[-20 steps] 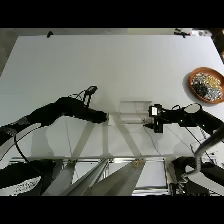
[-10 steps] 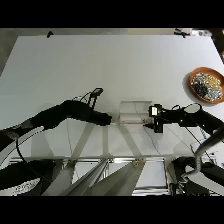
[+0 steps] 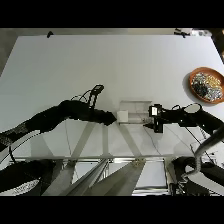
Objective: Fold the box and place the chain.
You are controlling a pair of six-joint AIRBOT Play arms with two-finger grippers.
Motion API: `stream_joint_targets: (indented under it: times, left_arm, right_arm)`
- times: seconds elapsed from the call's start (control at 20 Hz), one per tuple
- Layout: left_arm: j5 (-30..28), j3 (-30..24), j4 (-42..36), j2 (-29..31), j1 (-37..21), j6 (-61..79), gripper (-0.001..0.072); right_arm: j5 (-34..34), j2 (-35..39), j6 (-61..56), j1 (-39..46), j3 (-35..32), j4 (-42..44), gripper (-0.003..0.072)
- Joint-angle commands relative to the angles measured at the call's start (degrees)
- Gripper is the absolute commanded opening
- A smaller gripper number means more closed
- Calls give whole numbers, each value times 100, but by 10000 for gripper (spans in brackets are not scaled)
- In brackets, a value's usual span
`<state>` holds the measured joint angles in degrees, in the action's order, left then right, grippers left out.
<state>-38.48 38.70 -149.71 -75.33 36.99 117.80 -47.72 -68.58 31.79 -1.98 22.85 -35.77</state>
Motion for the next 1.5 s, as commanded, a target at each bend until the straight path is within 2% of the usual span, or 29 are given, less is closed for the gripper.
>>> stream_joint_targets:
  times: [0.0,0.65,0.75,1.0,1.2,1.35,1.45]
  left_arm:
    - [-2,7,-232,11,24,101,295]
    - [92,7,-870,11,55,411,301]
    - [225,7,-870,9,151,393,503]
    - [407,37,-826,2,238,286,508]
    - [304,592,120,-55,240,-546,503]
    - [-227,1040,1344,-339,240,-1665,515]
    - [-457,1268,1545,-420,238,-1932,537]
  right_arm:
    - [-2,0,-2,2,0,0,436]
    - [-2,0,0,2,2,0,436]
    - [0,0,0,2,0,0,436]
    - [-2,0,0,2,2,0,436]
    - [0,0,-2,2,2,0,436]
    - [-2,0,-2,2,0,0,436]
    - [0,0,-2,2,2,0,436]
